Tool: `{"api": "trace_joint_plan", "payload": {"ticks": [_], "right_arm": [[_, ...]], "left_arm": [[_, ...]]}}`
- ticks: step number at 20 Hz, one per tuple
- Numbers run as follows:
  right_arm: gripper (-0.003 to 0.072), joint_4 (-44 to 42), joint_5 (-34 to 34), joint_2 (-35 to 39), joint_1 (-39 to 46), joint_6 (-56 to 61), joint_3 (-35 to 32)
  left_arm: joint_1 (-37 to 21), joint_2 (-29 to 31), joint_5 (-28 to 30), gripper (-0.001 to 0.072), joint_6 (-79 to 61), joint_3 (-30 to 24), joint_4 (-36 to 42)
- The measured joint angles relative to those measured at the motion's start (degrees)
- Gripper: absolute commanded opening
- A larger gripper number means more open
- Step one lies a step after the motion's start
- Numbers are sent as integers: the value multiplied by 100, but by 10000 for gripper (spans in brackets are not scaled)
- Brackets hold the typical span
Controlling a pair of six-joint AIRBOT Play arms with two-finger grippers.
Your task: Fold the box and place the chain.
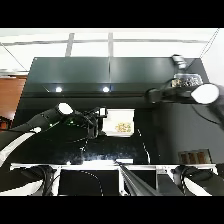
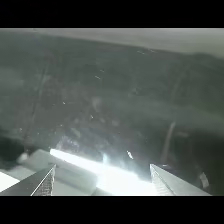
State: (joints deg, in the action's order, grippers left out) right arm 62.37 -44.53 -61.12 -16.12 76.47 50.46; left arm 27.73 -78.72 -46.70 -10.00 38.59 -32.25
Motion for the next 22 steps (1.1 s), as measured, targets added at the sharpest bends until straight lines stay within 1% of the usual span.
{"api": "trace_joint_plan", "payload": {"ticks": [1,3,5,6,8,11,14,18,22], "right_arm": [[720,-9,273,-232,-227,-391,0],[720,-7,647,-555,-671,-1545,0],[720,2,787,-664,-997,-2575,7],[720,4,748,-667,-1106,-2911,26],[720,-42,435,-581,-1224,-3259,85],[720,-365,-400,-468,-1237,-3388,116],[720,-704,-1016,-431,-1237,-3536,46],[720,-916,-1373,-492,-1237,-3958,-61],[720,-1067,-1475,-573,-1237,-4505,-181]], "left_arm": [[2,0,0,406,2,0,-2],[11,0,2,406,2,0,-2],[13,0,2,406,0,0,-4],[13,0,2,406,0,0,-4],[13,0,4,407,0,0,-4],[13,0,4,407,0,0,0],[13,0,7,407,-2,0,7],[13,0,7,406,0,0,9],[13,0,9,407,0,0,11]]}}
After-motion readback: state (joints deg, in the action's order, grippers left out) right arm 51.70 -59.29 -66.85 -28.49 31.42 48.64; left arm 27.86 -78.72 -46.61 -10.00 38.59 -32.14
